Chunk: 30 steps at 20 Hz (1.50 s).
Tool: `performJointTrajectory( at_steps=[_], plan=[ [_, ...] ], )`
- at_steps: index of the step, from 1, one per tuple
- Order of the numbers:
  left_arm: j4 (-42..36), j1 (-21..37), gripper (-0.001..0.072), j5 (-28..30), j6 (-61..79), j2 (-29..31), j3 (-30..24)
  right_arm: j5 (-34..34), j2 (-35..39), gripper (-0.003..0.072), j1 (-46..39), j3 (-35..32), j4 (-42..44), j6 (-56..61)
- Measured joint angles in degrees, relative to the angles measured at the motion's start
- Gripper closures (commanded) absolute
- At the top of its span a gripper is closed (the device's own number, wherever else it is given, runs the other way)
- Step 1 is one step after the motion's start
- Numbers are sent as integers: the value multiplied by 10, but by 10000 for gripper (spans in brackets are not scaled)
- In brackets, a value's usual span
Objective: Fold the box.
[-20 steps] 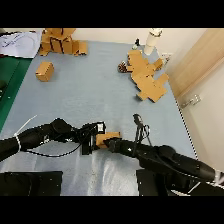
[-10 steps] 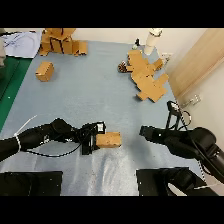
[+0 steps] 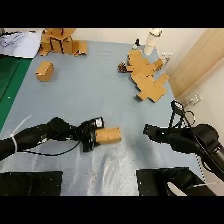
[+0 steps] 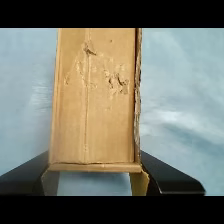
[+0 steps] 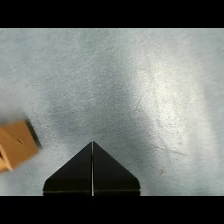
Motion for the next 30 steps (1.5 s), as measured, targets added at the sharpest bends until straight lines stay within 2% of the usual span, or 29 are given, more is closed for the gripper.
performJointTrajectory(
  at_steps=[4, 7, 11, 15, 21, 27, 30],
  plan=[
    [-1, 81, 343, 87, -99, 51, 0, 16, -28, 684, -2, 0, 0, 0],
    [-1, 204, 343, 132, -152, 70, 0, 37, -47, 684, -2, 0, 0, 0],
    [-1, 389, 343, 153, -180, 66, 3, 65, -68, 684, -2, 0, 0, -1],
    [0, 504, 343, 151, -188, 24, 29, 98, -83, 684, -2, 0, 0, -1],
    [3, 548, 343, 117, -193, -105, 147, 143, -97, 684, -2, 0, 3, -1],
    [7, 536, 344, 81, -200, -232, 279, 168, -100, 684, -2, 0, 17, 1],
    [22, 523, 344, 79, -204, -273, 333, 183, -100, 684, -2, 0, 23, 4]
  ],
)
